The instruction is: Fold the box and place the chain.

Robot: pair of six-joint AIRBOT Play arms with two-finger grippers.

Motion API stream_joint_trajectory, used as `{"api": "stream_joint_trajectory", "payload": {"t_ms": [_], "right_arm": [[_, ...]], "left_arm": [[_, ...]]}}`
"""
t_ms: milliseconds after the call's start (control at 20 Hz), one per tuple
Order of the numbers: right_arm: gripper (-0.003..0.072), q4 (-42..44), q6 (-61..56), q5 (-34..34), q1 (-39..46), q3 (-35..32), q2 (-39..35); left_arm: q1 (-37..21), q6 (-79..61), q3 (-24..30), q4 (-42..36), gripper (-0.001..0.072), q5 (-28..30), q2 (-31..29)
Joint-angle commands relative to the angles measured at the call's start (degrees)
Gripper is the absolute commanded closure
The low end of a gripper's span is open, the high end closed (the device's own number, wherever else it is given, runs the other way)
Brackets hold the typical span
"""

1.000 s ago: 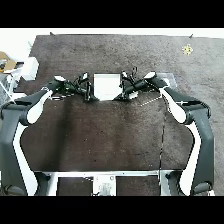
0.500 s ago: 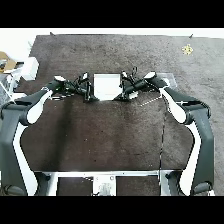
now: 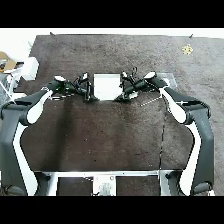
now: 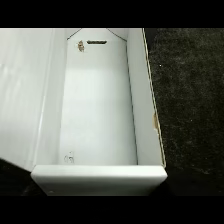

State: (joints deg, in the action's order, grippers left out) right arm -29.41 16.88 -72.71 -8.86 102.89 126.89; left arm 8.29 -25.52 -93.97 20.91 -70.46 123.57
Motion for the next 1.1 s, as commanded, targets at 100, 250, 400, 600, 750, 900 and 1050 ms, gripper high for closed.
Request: {"api": "stream_joint_trajectory", "payload": {"t_ms": [100,250,400,600,750,900,1050], "right_arm": [[0.0003,0.1,-0.4,-2.2,1.2,0.1,-0.3],[0.0003,-0.4,-3.0,-2.1,2.3,0.1,-1.5],[0.0003,-7.2,-4.6,-2.1,2.6,0.1,-4.1],[0.0004,-15.5,-8.7,-4.1,2.6,0.1,-8.2],[0.0005,-17.3,-13.6,-6.3,2.7,0.1,-12.2],[0.0024,-14.1,-18.3,-6.5,2.7,0.1,-15.3],[0.0680,-1.2,-18.4,-6.1,2.7,0.1,-15.0]], "left_arm": [[0.0,0.0,0.0,0.0,0.0186,0.0,0.0],[0.0,0.0,0.0,0.0,0.0186,0.0,0.0],[0.0,0.0,0.0,0.0,0.0186,0.0,0.0],[0.0,0.0,0.0,0.0,0.0186,0.0,0.0],[0.0,0.0,0.0,0.0,0.0186,0.0,0.0],[0.0,0.0,0.0,0.0,0.0186,0.0,0.0],[0.0,0.0,0.0,0.0,0.0186,0.0,0.0]]}}
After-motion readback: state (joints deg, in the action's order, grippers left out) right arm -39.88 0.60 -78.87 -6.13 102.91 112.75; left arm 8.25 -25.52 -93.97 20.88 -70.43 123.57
